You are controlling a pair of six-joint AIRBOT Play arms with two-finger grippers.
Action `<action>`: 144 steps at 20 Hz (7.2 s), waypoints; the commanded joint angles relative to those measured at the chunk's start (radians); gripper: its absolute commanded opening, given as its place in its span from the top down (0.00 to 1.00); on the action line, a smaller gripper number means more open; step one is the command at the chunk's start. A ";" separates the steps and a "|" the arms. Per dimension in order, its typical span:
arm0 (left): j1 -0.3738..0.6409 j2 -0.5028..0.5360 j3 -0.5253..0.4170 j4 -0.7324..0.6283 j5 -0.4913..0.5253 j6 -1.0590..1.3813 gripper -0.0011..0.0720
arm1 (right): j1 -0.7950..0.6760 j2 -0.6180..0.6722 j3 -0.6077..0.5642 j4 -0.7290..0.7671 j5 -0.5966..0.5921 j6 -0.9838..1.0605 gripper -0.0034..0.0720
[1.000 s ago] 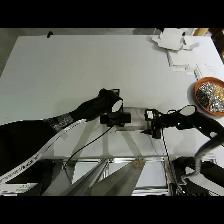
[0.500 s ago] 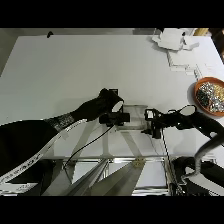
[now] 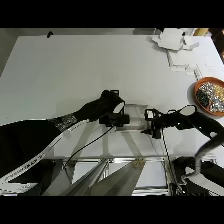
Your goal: Fold the box and place the chain.
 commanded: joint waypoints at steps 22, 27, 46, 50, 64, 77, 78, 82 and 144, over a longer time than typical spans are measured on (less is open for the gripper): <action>-0.006 -0.008 -0.001 0.003 -0.016 -0.005 0.98 | 0.000 0.001 0.001 0.000 0.000 0.000 0.48; -0.006 -0.006 -0.001 -0.013 -0.016 0.000 0.75 | 0.000 0.001 0.001 0.000 0.000 0.000 0.48; -0.014 -0.026 0.089 0.007 -0.095 0.043 0.76 | 0.000 0.001 0.001 0.000 0.000 0.000 0.48; -0.024 -0.047 0.089 -0.005 -0.098 0.044 0.97 | 0.000 0.001 0.001 0.000 0.000 0.000 0.48; -0.008 0.033 0.090 -0.017 -0.104 0.092 0.83 | 0.000 0.001 0.001 0.000 0.000 0.000 0.48; 0.174 0.425 -0.076 -0.174 -0.116 0.774 0.25 | 0.000 0.001 0.001 0.000 0.000 0.000 0.48; 0.232 0.500 -0.166 -0.219 -0.051 0.901 0.23 | 0.000 0.001 0.001 0.000 0.000 0.000 0.48; 0.529 0.729 -0.564 -0.515 0.241 1.746 0.06 | 0.000 0.001 0.001 0.000 0.000 0.000 0.48; 0.295 0.233 -0.655 -1.240 0.515 3.025 0.03 | 0.000 0.001 0.001 -0.003 0.001 0.000 0.48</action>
